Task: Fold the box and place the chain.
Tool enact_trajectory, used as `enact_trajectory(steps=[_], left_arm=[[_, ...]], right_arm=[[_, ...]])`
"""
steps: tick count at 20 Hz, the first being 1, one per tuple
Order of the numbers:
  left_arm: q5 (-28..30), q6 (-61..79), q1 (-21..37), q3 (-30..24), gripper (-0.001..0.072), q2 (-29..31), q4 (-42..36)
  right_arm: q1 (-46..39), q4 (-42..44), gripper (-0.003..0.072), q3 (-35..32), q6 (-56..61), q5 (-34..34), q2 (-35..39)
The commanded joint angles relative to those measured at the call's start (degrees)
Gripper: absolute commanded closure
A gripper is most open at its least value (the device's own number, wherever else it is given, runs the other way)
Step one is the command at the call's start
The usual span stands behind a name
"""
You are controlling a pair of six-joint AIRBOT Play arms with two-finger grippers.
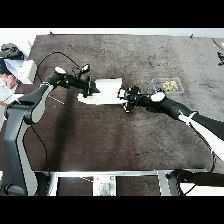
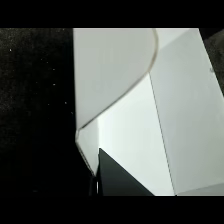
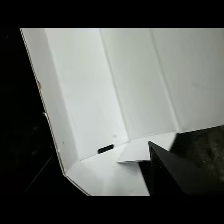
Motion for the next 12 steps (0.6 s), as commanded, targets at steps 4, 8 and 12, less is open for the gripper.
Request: enact_trajectory(steps=[4,8,12], left_arm=[[-0.02,0.02,0.04,-0.02,0.0696,-0.02,-0.02],[-0.04,0.02,0.04,-0.02,0.0696,-0.02,-0.02],[-0.02,0.02,0.04,-0.02,0.0696,-0.02,-0.02]], right_arm=[[-5.09,0.28,0.0093,7.54,2.69,10.78,-4.35],[-8.92,-0.81,0.0093,11.32,6.1,19.04,-8.39],[-10.36,-0.79,0.0092,14.67,6.36,21.9,-11.06]])
